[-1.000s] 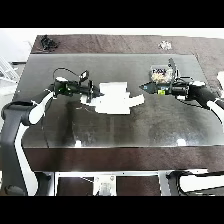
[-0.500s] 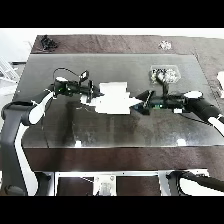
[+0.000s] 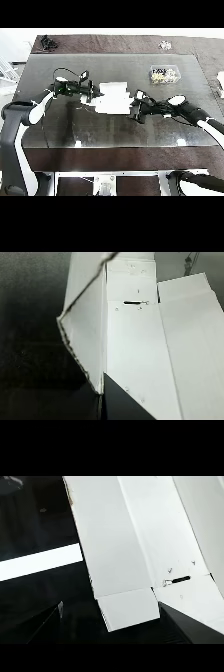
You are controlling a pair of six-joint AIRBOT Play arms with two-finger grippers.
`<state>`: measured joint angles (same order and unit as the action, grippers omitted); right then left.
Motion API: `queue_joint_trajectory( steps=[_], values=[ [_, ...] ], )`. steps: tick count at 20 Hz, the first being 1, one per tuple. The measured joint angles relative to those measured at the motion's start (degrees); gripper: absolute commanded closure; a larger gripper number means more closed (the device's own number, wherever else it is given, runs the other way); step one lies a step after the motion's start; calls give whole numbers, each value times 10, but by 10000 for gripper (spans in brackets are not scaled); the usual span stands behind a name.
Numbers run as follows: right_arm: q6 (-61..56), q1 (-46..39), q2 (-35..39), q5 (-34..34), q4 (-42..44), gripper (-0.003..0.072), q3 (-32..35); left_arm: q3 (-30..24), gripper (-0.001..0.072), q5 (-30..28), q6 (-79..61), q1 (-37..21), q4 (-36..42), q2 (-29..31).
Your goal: Fold the box and place the chain.
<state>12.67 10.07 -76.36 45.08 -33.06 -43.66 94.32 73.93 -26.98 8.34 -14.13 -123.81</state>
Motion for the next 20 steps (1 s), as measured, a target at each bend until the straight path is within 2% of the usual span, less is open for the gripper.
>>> queue_joint_trajectory(
  steps=[7,14,20],
  values=[
    [26,57,-21,-81,-22,-5,1,0,689,0,0,0,0,0],
    [30,70,-31,-177,-16,-5,-1,0,688,0,0,0,0,0],
    [30,72,-33,-214,-2,-5,-28,0,689,0,0,0,0,0]
  ],
)
